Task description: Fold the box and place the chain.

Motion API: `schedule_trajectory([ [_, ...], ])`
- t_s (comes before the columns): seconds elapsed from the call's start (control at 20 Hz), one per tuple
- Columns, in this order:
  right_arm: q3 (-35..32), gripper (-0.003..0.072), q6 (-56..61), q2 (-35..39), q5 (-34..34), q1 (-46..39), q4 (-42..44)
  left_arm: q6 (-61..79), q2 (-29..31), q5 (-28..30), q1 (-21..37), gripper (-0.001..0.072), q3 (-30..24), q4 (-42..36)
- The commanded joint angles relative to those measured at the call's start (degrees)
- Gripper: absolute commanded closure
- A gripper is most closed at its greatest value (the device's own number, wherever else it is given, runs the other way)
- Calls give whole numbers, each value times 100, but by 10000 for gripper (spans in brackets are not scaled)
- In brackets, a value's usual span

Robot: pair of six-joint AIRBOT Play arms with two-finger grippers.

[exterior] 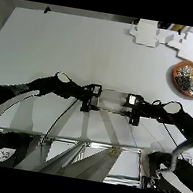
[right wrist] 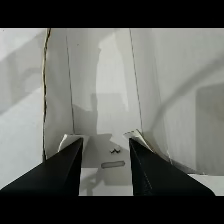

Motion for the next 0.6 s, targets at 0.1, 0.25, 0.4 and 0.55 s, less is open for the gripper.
schedule_trajectory([
  [0.1,-4,339,61,-2,-2,4,103,-11,0,9,0,556,2,-11],
  [0.25,-4,403,682,450,-2,-98,-448,-11,0,9,0,556,2,-11],
  [0.4,-4,406,1635,1086,109,-514,-1163,-11,0,9,0,556,2,-11],
  [0.55,-4,539,2352,1657,197,-905,-1163,-11,0,9,0,556,2,-11],
])
